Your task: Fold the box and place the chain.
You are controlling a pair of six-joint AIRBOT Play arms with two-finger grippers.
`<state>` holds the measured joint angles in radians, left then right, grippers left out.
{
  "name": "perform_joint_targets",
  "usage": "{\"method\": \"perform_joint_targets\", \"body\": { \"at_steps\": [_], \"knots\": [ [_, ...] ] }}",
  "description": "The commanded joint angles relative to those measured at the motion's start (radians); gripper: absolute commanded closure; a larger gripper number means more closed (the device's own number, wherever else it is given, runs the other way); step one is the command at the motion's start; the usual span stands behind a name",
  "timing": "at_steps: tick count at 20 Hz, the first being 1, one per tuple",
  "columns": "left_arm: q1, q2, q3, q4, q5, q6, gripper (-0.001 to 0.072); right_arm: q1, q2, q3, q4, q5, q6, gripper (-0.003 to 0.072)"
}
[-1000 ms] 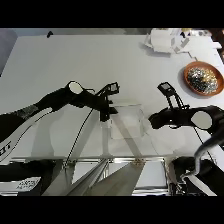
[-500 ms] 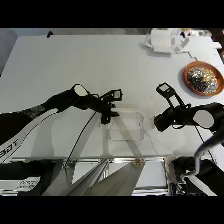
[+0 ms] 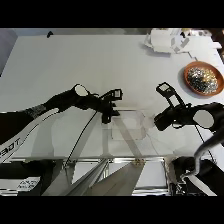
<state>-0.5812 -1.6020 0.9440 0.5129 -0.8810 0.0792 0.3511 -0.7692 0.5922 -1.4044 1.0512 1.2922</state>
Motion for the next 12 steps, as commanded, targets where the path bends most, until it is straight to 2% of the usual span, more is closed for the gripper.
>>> {"method": "perform_joint_targets", "body": {
  "at_steps": [1, 6, 12],
  "knots": [
    [0.000, 0.013, 0.000, 0.005, 0.012, -0.018, 0.0709, 0.000, 0.000, 0.001, 0.000, -0.012, -0.011, 0.0347],
    [-0.019, 0.065, 0.000, 0.146, 0.072, -0.117, 0.0708, 0.000, 0.000, 0.001, 0.002, -0.039, -0.039, 0.0347],
    [-0.032, 0.064, 0.000, 0.154, 0.097, -0.130, 0.0705, 0.000, 0.000, 0.001, 0.041, -0.049, -0.153, 0.0348]
  ]
}}
